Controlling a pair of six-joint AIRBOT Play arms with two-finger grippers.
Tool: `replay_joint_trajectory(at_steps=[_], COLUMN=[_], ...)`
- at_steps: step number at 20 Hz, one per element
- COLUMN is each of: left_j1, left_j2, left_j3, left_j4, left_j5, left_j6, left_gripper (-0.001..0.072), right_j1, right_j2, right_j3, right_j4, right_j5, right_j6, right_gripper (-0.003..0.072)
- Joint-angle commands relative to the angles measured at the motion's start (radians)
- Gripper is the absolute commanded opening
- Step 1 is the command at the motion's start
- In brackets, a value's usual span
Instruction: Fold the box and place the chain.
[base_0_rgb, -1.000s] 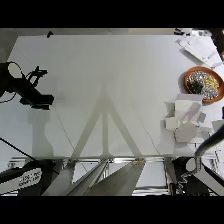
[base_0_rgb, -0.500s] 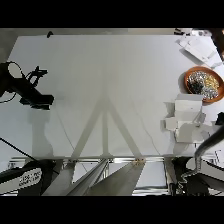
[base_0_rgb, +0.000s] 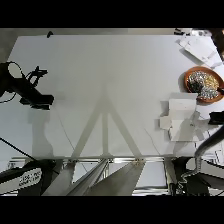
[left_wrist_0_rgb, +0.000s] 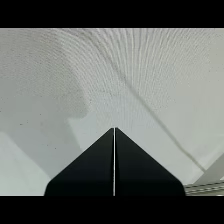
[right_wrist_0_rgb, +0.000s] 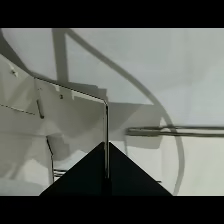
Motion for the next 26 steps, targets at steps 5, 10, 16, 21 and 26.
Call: replay_joint_trajectory(at_steps=[5,10,16,21,26], left_j1=[0.0,0.0,0.0,0.0,0.0], left_j2=[0.001,0.0,0.0,0.0,0.0], left_j3=[0.0,0.0,0.0,0.0,0.0], left_j4=[0.0,0.0,0.0,-0.003,-0.105], left_j5=[0.0,0.0,0.001,0.103,0.135], left_j6=[0.0,0.0,0.001,0.007,0.014], left_gripper=[0.0008,0.0008,0.0008,0.0009,0.0015], right_j1=[0.291,0.443,0.475,0.475,0.475], right_j2=[0.106,0.158,0.242,0.254,0.254], right_j3=[-0.026,-0.18,-0.385,-0.44,-0.441], right_j4=[0.38,0.54,0.697,0.731,0.733], right_j5=[0.036,-0.09,-0.261,-0.28,-0.306], right_j6=[-0.071,-0.079,-0.044,-0.031,-0.031], right_gripper=[0.0003,0.0003,0.0003,0.0003,0.0004])
